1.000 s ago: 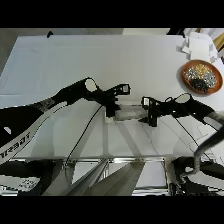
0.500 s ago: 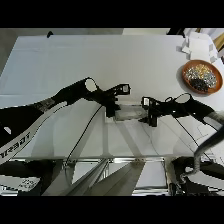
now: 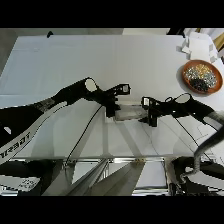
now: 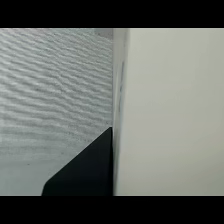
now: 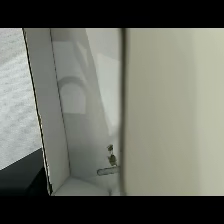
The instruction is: Fold the box and place the chain.
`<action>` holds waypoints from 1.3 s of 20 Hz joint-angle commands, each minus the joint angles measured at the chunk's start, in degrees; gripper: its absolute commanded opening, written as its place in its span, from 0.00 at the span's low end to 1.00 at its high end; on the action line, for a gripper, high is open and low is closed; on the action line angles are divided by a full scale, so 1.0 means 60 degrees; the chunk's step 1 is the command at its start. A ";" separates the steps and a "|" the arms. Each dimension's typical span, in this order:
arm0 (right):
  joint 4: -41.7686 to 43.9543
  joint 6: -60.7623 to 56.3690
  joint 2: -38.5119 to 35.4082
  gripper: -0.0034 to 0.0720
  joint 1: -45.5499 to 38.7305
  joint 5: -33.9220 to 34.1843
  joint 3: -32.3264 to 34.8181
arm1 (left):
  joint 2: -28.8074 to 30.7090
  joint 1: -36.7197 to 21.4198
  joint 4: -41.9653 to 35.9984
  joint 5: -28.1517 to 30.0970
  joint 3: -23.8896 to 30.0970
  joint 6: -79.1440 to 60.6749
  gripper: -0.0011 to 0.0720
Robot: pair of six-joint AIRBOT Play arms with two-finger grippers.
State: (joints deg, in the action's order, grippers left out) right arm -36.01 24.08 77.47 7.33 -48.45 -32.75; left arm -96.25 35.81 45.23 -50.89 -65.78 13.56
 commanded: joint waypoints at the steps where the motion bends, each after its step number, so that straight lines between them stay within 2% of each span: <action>1: 0.0000 0.0000 0.0004 0.40 0.0007 -0.0007 0.0004 | 0.0000 0.0000 -0.0251 -0.0299 -0.0007 -0.0007 0.03; 2: 0.0000 0.0000 0.0004 0.40 0.0007 -0.0004 0.0004 | 0.0000 0.0000 -0.0233 -0.0419 -0.0007 -0.0011 0.03; 3: 0.0000 0.0000 0.0004 0.40 0.0007 -0.0007 0.0004 | 0.0022 -0.0015 -0.0127 -0.0419 -0.0007 -0.0007 0.08; 5: 0.0000 0.0000 0.0004 0.40 0.0007 -0.0007 0.0004 | 0.0193 -0.0022 0.0605 -0.0470 -0.0007 0.0007 0.40; 9: 0.0000 0.0000 0.0004 0.40 0.0007 -0.0018 0.0004 | 0.0984 -0.0025 0.2739 -0.1388 -0.0011 0.1242 0.39; 12: 0.0000 0.0000 0.0004 0.40 0.0007 -0.0022 0.0004 | 0.1712 -0.0029 0.3701 -0.2004 -0.0007 0.2280 0.38; 13: 0.0000 0.0000 0.0004 0.40 0.0007 -0.0022 0.0004 | 0.2011 -0.0029 0.3894 -0.2211 -0.0007 0.2725 0.34; 14: 0.0000 0.0000 0.0004 0.40 0.0007 -0.0026 0.0004 | 0.2328 -0.0025 0.4131 -0.2488 -0.0007 0.3024 0.18; 16: 0.0000 0.0000 0.0007 0.40 0.0007 -0.0022 0.0004 | 0.2940 -0.0025 0.4335 -0.2983 -0.0007 0.3515 0.06; 17: 0.0000 0.0000 0.0004 0.40 0.0007 -0.0026 0.0004 | 0.3213 -0.0022 0.4240 -0.3144 -0.0007 0.3774 0.02; 19: 0.0000 0.0000 0.0004 0.40 0.0007 -0.0026 0.0004 | 0.3636 0.0066 0.3595 -0.3319 -0.0007 0.4120 0.02; 22: 0.0000 0.0000 0.0007 0.40 0.0007 -0.0026 0.0004 | 0.3789 0.0750 0.2681 -0.2863 -0.0004 0.4233 0.02; 26: 0.0004 0.0000 0.0007 0.40 0.0007 -0.0026 0.0004 | 0.3249 0.2361 0.2310 -0.0637 -0.0004 0.4204 0.03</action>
State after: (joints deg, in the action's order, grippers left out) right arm -35.97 24.03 77.56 7.40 -48.53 -32.75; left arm -75.40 44.73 62.00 -63.22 -65.76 38.04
